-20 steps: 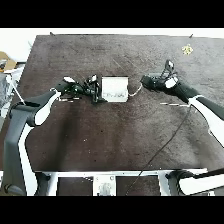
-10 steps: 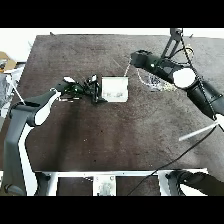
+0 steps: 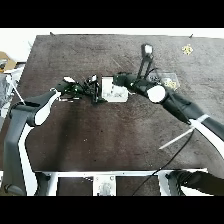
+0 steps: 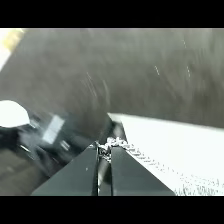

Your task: Fold the box and place the chain.

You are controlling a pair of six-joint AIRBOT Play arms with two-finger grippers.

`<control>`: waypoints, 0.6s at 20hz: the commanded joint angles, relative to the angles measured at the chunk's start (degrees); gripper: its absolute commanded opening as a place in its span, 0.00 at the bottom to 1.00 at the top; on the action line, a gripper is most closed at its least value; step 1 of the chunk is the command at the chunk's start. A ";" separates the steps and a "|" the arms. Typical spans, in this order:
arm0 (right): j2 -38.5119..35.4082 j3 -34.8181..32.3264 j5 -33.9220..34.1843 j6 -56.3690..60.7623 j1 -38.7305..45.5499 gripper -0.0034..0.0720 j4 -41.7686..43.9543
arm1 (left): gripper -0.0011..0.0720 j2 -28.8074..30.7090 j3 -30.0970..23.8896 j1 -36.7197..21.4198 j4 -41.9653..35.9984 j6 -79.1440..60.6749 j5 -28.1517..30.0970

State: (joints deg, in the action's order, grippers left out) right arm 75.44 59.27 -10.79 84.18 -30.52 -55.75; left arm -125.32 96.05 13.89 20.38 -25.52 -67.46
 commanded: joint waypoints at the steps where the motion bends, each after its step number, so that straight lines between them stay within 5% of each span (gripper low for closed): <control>1: 5.84 -1.44 -0.72 1.79 -0.48 0.21 0.02 | 0.50 -0.04 0.02 0.00 0.00 0.00 0.02; 2: 6.62 -1.46 -1.75 1.73 -0.13 0.38 -0.11 | 0.50 -0.04 0.02 0.00 -0.02 0.00 0.02; 7: 4.00 -2.27 -9.31 1.79 7.65 0.39 -4.74 | 0.50 -0.04 0.02 0.00 -0.02 0.00 0.00; 12: 3.89 -7.30 -8.68 2.71 23.61 0.39 -4.44 | 0.50 -0.04 0.02 0.00 -0.02 0.00 0.00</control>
State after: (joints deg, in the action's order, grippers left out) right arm 79.18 54.15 -18.79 86.46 -14.72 -59.88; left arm -125.34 96.05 13.89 20.36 -25.52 -67.46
